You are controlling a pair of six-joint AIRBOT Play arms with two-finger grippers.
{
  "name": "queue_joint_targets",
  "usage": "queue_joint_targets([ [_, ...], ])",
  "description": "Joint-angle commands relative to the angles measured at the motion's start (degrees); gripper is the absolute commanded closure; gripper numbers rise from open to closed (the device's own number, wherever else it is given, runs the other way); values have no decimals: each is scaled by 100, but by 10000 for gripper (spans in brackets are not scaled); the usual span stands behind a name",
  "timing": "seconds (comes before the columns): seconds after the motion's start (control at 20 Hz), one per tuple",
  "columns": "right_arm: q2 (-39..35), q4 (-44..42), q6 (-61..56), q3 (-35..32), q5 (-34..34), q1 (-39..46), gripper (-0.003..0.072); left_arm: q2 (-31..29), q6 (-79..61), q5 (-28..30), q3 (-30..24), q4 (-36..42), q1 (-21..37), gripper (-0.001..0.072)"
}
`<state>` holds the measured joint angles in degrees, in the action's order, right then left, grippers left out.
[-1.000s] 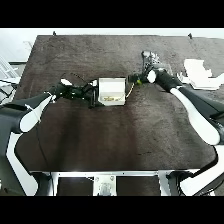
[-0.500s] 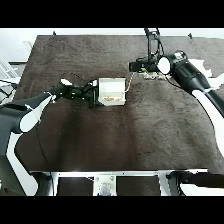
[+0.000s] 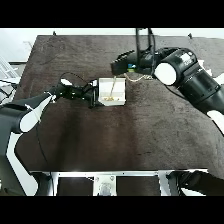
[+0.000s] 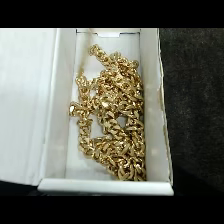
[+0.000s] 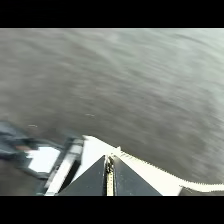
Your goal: Fold the box and place the chain.
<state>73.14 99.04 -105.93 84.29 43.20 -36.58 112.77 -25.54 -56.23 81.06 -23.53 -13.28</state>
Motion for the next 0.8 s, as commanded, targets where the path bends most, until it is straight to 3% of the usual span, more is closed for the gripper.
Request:
queue_joint_targets([
  [0.0,-11,22,-164,7,-249,-367,682,-4,0,2,2,0,-2,420],
  [0.35,-7,20,-365,-511,-380,-358,682,-2,0,2,2,0,-2,420],
  [0.75,380,2,-839,-1731,-1727,-157,682,-2,0,0,2,0,-2,420],
])
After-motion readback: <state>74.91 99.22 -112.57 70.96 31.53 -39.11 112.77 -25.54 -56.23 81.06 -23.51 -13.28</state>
